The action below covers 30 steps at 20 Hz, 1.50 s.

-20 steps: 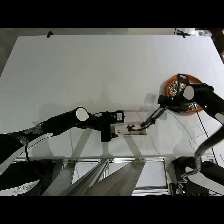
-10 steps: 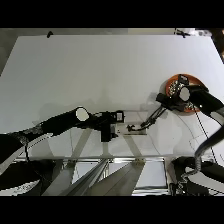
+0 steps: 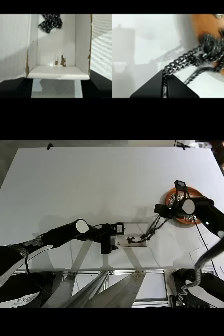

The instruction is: Fold the box and place the chain.

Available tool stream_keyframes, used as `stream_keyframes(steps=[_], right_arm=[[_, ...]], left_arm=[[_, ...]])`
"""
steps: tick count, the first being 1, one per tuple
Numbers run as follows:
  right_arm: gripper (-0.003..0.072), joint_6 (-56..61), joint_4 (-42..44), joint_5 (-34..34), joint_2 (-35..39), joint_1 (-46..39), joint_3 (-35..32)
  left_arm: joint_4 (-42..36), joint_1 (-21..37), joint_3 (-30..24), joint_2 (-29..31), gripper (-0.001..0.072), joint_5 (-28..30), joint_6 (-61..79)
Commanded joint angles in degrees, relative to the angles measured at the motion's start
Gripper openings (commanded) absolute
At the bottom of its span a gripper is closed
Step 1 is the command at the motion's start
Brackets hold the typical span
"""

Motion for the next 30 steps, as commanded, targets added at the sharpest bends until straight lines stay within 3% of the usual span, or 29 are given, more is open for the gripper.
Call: stream_keyframes(steps=[1,4,8,23,30], right_arm=[[0.0011,-9.49,-0.04,3.78,12.76,6.29,0.02],[0.0011,-10.91,-1.57,7.19,22.93,13.66,0.02],[0.0011,-9.75,-1.51,9.51,30.25,19.37,0.02],[0.001,-8.02,-3.96,12.13,40.76,20.39,0.13],[0.0011,-17.4,15.67,1.11,41.18,20.39,0.13]], left_arm=[[0.02,-0.04,0.02,0.04,0.0333,0.02,0.02],[0.02,-0.04,0.02,0.07,0.0333,0.02,0.02],[0.02,-0.04,0.02,0.04,0.0333,0.0,0.0],[0.02,-0.04,0.02,0.04,0.0333,0.02,0.02],[0.02,-0.04,0.02,0.04,0.0333,0.02,0.02]])
